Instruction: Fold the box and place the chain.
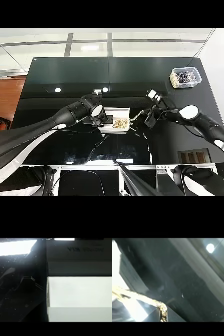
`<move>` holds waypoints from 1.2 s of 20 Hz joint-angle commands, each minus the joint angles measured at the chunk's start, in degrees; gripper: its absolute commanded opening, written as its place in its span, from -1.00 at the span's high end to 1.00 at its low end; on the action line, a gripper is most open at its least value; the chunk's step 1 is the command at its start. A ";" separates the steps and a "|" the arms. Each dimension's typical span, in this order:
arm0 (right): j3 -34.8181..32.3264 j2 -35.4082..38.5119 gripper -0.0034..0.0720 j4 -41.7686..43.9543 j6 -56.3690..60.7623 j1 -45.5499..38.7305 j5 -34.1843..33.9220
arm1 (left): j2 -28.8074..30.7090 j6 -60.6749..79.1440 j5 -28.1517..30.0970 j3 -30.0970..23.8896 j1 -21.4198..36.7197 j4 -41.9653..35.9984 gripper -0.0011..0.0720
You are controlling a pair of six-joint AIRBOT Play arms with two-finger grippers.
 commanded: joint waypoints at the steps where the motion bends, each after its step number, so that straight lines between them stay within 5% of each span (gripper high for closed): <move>1: 3.54 8.41 0.88 -3.45 12.41 -0.02 10.43 | 0.02 0.00 0.09 0.00 0.00 0.00 0.89; 7: 18.71 12.90 0.88 -0.48 28.70 0.04 28.70 | 0.02 0.00 0.09 0.00 0.00 0.00 0.89; 10: 20.11 12.41 0.88 6.93 30.49 0.42 28.96 | 0.02 0.02 0.09 0.00 0.00 0.02 0.89; 18: 18.03 -1.62 0.85 6.86 35.23 11.80 23.58 | 0.02 0.00 0.09 0.00 0.00 0.02 0.89; 20: 18.05 -3.34 0.06 5.81 35.85 11.41 23.30 | 0.02 0.02 0.09 0.00 0.00 0.00 0.89; 24: 18.16 -1.36 0.05 -1.86 38.05 0.76 32.09 | 0.02 0.00 0.09 0.00 0.02 0.02 0.89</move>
